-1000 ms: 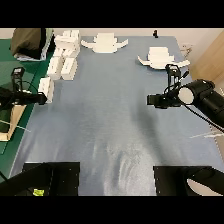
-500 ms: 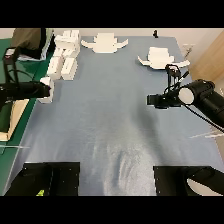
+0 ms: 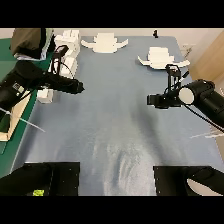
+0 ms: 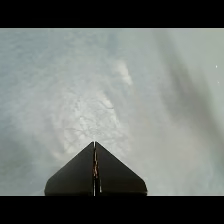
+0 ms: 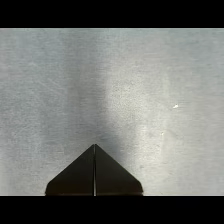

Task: Fold the box.

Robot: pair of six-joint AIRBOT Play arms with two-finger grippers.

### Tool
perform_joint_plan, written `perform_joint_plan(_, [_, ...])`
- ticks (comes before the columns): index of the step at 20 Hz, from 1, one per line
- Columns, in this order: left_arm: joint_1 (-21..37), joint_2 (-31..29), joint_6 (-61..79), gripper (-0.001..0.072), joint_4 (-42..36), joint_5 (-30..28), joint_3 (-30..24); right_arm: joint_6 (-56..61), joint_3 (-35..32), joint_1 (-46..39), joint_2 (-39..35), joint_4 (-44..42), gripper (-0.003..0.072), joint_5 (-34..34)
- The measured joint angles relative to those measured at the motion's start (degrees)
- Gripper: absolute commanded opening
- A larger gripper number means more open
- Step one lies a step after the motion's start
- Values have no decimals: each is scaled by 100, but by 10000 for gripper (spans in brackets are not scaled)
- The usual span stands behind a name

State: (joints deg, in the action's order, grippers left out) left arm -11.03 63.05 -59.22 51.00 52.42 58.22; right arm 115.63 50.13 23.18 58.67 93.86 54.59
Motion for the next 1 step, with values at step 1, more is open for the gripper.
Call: perform_joint_plan(1, [-55,85,-11,17,-15,7,20,0,-2,-2,0,2,3,0])
